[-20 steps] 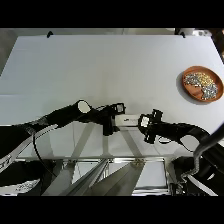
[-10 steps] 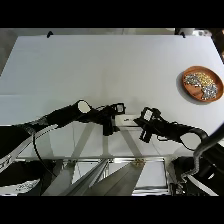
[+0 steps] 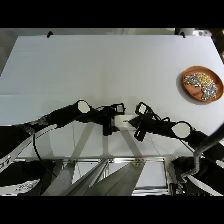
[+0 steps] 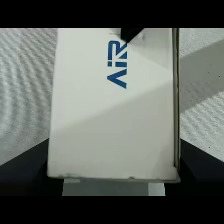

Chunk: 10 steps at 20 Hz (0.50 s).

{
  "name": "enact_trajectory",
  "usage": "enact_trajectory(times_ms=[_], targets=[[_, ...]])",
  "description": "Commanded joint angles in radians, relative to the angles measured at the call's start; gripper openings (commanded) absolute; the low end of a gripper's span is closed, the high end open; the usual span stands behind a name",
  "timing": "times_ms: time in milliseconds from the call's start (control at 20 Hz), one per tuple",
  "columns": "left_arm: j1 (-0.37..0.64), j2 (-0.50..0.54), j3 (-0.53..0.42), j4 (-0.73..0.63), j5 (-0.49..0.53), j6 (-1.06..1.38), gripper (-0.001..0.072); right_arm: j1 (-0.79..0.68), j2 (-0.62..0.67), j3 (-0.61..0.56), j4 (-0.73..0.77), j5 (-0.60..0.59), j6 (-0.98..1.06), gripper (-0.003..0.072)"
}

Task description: Fold the box and place the chain.

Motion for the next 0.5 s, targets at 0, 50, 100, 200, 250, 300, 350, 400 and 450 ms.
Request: enact_trajectory(times_ms=[0,50,100,200,250,300,350,400,450], targets=[[0.0,-0.001,0.0,-0.006,0.002,-0.005,0.0438,0.001,0.002,0.004,0.02,0.034,-0.019,0.0021],[0.0,-0.001,0.0,-0.006,0.002,-0.005,0.0438,0.0,0.024,0.013,0.019,0.017,-0.019,0.0021],[0.0,-0.001,0.0,-0.006,0.002,-0.005,0.0438,0.0,0.049,0.023,0.019,0.001,-0.019,0.0021],[0.0,-0.001,0.0,-0.006,0.002,-0.005,0.0438,0.0,0.109,0.044,0.018,-0.032,-0.019,0.0021],[0.0,-0.001,0.0,-0.006,0.002,-0.005,0.0438,0.0,0.138,0.049,0.018,-0.043,-0.019,0.0021],[0.0,-0.001,0.0,-0.008,0.001,-0.005,0.0438,0.0,0.164,0.05,0.018,-0.056,-0.018,0.0021],[0.0,-0.001,0.0,-0.016,-0.002,-0.005,0.0438,0.0,0.192,0.05,-0.006,-0.07,-0.012,0.0021],[0.0,-0.001,0.0,-0.021,-0.004,-0.005,0.0437,0.0,0.219,0.05,-0.047,-0.091,0.026,0.0021],[0.0,-0.001,0.0,-0.021,-0.013,-0.014,0.0436,0.0,0.248,0.05,-0.115,-0.12,0.098,0.0021]])
